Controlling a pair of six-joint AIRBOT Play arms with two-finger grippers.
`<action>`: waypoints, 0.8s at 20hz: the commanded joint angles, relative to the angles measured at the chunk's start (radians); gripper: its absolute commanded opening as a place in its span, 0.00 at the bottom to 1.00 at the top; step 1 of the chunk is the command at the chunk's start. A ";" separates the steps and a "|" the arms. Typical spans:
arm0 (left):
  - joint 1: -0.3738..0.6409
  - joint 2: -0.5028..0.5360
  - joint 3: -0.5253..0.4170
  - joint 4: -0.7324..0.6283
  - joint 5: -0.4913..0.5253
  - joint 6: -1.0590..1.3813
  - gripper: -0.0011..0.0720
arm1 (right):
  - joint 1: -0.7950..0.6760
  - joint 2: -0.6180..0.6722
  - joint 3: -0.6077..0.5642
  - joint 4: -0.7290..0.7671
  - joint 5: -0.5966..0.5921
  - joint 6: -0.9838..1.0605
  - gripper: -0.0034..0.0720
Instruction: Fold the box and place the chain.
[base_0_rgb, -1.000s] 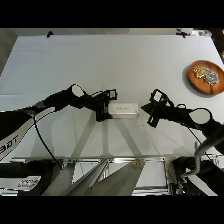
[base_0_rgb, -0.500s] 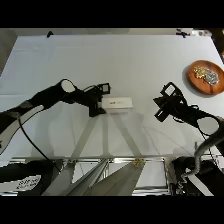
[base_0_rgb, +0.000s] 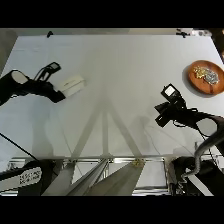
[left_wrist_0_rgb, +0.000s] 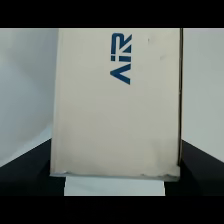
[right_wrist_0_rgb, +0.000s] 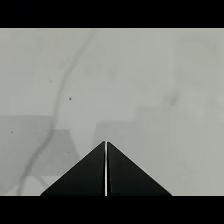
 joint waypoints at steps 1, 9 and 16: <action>0.157 0.003 0.000 0.026 -0.021 -0.115 0.31 | 0.000 0.001 0.000 -0.006 0.038 0.026 0.06; 0.269 0.003 0.000 0.175 -0.008 -0.391 0.37 | 0.000 0.001 0.001 -0.006 0.039 0.026 0.06; 0.269 0.006 0.000 0.195 -0.103 -0.401 0.98 | 0.000 -0.003 0.000 -0.004 0.040 0.029 0.06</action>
